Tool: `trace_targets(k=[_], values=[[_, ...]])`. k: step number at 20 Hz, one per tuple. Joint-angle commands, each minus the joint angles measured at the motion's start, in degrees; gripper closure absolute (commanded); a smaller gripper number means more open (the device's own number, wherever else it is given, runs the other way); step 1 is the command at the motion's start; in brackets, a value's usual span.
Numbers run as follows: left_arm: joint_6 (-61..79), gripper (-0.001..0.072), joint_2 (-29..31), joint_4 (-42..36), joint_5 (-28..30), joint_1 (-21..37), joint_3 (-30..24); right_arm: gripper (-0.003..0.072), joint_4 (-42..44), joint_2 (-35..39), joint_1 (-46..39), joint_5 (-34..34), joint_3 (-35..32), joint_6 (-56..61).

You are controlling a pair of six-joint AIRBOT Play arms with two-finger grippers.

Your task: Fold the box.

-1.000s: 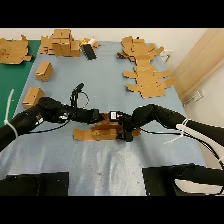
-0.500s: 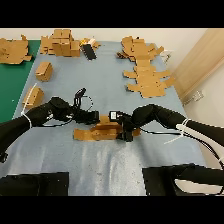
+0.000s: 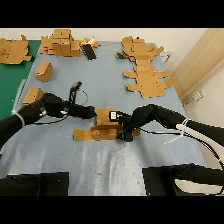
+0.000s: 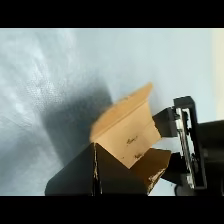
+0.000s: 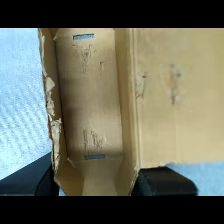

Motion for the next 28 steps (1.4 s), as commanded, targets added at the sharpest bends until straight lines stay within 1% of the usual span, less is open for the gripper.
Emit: trace_targets(k=[1,3,4,6,7,8,10,12,13,14,15,16,19,20,21,22,26,28], values=[[17.31,0.0699,7.17,-1.53,-2.08,8.02,-1.66,0.0187,0.02,0.0,0.02,0.02,0.0,0.02],[27.47,0.07,10.38,-0.68,-2.69,11.65,-2.4,0.0187,0.0,0.0,0.02,0.04,0.0,0.02],[31.78,0.0699,11.26,1.51,-3.37,12.28,-2.64,0.0187,0.0,0.0,0.02,0.02,0.0,0.02],[34.51,0.0699,11.69,8.52,-6.62,11.1,-3.1,0.0187,0.02,0.0,0.02,0.02,0.0,0.02],[34.93,0.07,11.82,12.94,-7.52,9.07,-3.89,0.0187,0.0,0.0,0.02,0.07,0.0,0.0],[34.93,0.0701,12.22,17.62,-7.23,6.23,-5.14,0.0188,0.0,0.0,0.02,0.09,0.0,0.02],[35.93,0.07,14.1,26.97,-5.2,-1.46,-8.24,0.0188,-0.04,0.0,0.02,0.11,0.0,0.0],[38.88,0.0696,16.04,33.03,-2.32,-8.5,-10.54,0.0188,0.0,0.0,0.02,0.07,0.0,0.02],[38.69,0.0695,16.13,34.1,-1.55,-10.62,-10.67,0.0187,-0.02,0.0,0.02,0.07,0.0,0.02],[38.71,0.0647,16.06,34.07,-0.81,-12.17,-10.67,0.0187,-0.02,0.0,0.02,0.09,0.0,0.0],[38.71,0.0313,15.96,34.07,-0.35,-13.2,-10.67,0.0188,-0.02,0.0,0.02,0.09,0.0,0.02],[38.4,0.0019,15.76,33.94,0.13,-13.7,-10.67,0.0187,-0.02,0.0,0.02,0.07,0.0,0.02],[37.16,0.0015,15.61,32.26,0.17,-13.9,-10.62,0.0187,-0.02,0.0,0.0,0.04,0.0,0.02],[37.16,0.009,15.61,31.23,0.92,-13.9,-10.64,0.0187,-0.02,0.0,0.02,0.04,0.0,0.0],[37.13,0.0231,15.61,30.49,2.03,-13.9,-10.62,0.0187,-0.02,0.0,0.0,0.04,0.0,0.0],[36.85,0.0248,15.63,29.94,2.8,-13.86,-10.62,0.0187,-0.04,0.0,0.0,0.07,0.0,0.02],[31.8,0.0248,15.63,30.64,2.67,-13.7,-10.64,0.0187,-0.04,0.0,0.02,0.04,0.0,0.02],[32.5,0.0248,15.96,28.48,-0.09,-12.24,-11.15,0.0187,-0.04,0.0,0.02,0.07,0.0,0.0]])
